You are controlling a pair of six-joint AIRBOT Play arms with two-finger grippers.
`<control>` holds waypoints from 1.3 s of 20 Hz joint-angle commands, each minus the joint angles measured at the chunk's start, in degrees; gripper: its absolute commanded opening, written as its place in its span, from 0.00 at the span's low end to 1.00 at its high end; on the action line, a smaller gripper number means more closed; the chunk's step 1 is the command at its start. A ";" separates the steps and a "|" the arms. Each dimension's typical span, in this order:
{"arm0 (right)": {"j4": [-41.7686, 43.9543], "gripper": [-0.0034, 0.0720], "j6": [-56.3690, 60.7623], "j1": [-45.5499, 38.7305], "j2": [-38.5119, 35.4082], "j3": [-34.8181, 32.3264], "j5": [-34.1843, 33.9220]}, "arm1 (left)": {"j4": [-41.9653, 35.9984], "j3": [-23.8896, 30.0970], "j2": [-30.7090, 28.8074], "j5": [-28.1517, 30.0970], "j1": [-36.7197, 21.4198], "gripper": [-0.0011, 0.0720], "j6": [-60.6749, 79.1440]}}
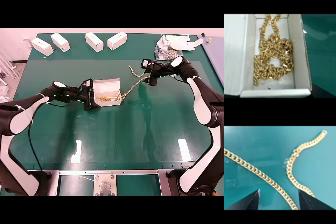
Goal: Fold the box and place the chain.
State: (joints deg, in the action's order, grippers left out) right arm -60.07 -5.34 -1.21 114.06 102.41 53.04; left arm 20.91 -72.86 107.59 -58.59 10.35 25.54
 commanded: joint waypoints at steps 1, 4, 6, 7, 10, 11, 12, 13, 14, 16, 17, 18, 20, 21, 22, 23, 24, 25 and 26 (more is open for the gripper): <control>-0.68 0.81 -1.44 0.07 2.60 3.45 2.56 | 0.02 -0.04 -0.02 0.02 -0.04 0.88 0.00; -0.66 0.80 -3.10 0.09 3.67 4.59 2.56 | 0.02 -0.04 -0.02 0.02 -0.04 0.88 0.00; -0.61 0.71 -3.72 0.17 4.20 5.22 3.87 | 0.02 -0.04 -0.02 0.02 -0.04 0.88 0.00; -0.68 0.71 -3.72 0.33 4.35 5.29 3.85 | 0.02 -0.04 -0.02 0.02 -0.04 0.88 0.00; -0.70 0.58 -3.48 0.85 4.37 5.33 4.70 | 0.02 -0.04 -0.02 0.02 -0.04 0.88 0.00; -0.74 0.58 -3.45 1.03 4.39 5.57 5.22 | 0.02 -0.04 -0.02 0.02 -0.04 0.88 0.02; -1.31 0.54 -2.95 1.18 4.39 5.75 5.46 | 0.02 -0.04 -0.02 0.02 -0.04 0.88 0.00; -2.34 0.53 -2.10 1.33 4.39 5.97 6.12 | 0.02 -0.04 -0.02 0.04 -0.04 0.88 0.00; -2.60 0.53 -1.99 1.40 4.37 5.99 6.25 | 0.02 -0.04 -0.02 0.04 -0.04 0.88 0.00; -3.32 0.53 -0.68 1.42 4.37 6.51 8.22 | 0.02 -0.04 -0.02 0.02 -0.04 0.88 0.00; -4.90 0.53 0.31 1.51 4.37 6.78 9.62 | 0.02 -0.04 -0.02 0.02 -0.04 0.88 0.00; -6.45 0.53 0.63 1.66 4.31 6.80 10.49 | 0.02 -0.04 -0.02 0.02 -0.04 0.88 0.00; -6.69 0.53 0.61 1.81 4.26 6.80 10.51 | 0.02 -0.04 -0.02 0.02 -0.04 0.88 0.00; -6.58 0.53 0.61 1.84 4.17 6.80 10.58 | 0.02 -0.04 -0.02 0.02 -0.04 0.88 0.00; -6.58 0.53 0.61 1.95 4.13 6.80 10.78 | 0.02 -0.04 -0.02 0.02 -0.04 0.88 0.00; -6.58 0.52 0.59 2.10 4.11 6.82 10.91 | 0.02 -0.04 -0.02 0.02 -0.04 0.88 0.00; -6.45 0.49 0.61 2.19 4.09 6.82 10.86 | 0.02 -0.04 -0.02 0.04 -0.04 0.87 0.02; -6.47 0.47 0.59 2.19 4.09 6.99 10.91 | 0.02 -0.04 -0.02 0.02 -0.04 0.88 0.00; -6.47 0.47 0.59 2.21 4.09 6.99 10.91 | 0.02 -0.04 -0.02 0.02 -0.04 0.88 0.00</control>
